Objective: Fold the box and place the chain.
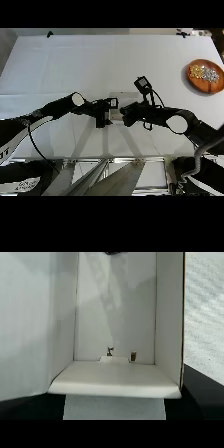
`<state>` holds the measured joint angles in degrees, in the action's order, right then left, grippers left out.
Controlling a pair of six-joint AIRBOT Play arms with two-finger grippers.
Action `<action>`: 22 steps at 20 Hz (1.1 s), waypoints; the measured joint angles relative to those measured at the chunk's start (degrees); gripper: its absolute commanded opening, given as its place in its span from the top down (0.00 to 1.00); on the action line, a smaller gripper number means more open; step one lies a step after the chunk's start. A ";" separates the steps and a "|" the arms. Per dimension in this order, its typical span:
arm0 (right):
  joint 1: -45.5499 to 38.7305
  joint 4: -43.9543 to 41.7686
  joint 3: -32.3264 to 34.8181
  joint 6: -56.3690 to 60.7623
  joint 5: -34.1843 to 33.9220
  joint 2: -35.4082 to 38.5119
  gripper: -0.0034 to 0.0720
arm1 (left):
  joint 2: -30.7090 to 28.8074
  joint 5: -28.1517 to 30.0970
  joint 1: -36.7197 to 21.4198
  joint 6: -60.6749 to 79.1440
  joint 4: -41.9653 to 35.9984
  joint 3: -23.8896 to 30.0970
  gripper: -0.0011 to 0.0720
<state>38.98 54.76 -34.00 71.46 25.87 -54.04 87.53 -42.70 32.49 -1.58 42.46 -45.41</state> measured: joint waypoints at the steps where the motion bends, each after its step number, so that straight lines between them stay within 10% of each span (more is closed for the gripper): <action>1: 0.28 -0.63 0.00 -0.50 -0.33 -0.96 0.95 | 0.00 0.00 0.00 0.00 -0.02 0.00 0.69; 5: 0.76 -6.01 -0.02 -5.40 -1.38 -4.31 0.94 | 0.00 0.00 0.00 0.00 -0.02 0.00 0.69; 7: 0.55 -7.54 -0.02 -6.73 -1.70 -5.95 0.74 | 0.00 0.00 0.00 -0.02 -0.02 0.00 0.69; 14: -2.32 -9.44 -0.11 -9.29 0.26 -8.44 0.57 | 0.00 -0.02 0.00 0.00 -0.02 0.00 0.69; 22: -15.98 -6.54 -0.11 -26.08 24.06 -0.11 0.47 | 0.00 -0.02 0.00 -0.02 -0.02 0.00 0.69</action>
<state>23.00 48.23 -34.11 45.39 49.93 -54.15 87.53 -42.72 32.49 -1.61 42.44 -45.41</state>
